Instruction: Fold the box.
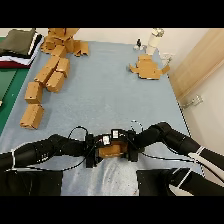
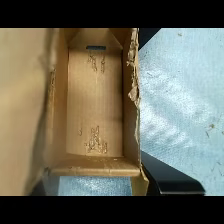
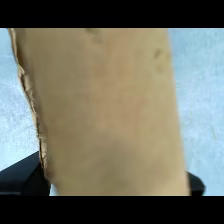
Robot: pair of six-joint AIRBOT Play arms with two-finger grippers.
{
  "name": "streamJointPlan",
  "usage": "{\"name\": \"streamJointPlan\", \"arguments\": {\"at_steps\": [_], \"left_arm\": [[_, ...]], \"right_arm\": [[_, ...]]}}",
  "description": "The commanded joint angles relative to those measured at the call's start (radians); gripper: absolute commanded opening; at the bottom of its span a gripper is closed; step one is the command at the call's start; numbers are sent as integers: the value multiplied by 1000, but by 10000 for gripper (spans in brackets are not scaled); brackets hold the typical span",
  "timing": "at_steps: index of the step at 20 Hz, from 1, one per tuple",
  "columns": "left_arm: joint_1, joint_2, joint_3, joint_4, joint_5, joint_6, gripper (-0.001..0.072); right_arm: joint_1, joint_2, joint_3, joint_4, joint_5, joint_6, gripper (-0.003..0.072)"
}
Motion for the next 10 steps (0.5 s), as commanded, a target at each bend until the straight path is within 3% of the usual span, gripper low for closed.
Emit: {"name": "streamJointPlan", "arguments": {"at_steps": [1, 10], "left_arm": [[0, 1, 0, -1, 0, 0, 467], [0, 1, 0, -1, 0, 0, 466]], "right_arm": [[0, 0, 4, -136, -72, 63, 710], [0, 79, 22, -182, -146, 64, 709]]}}
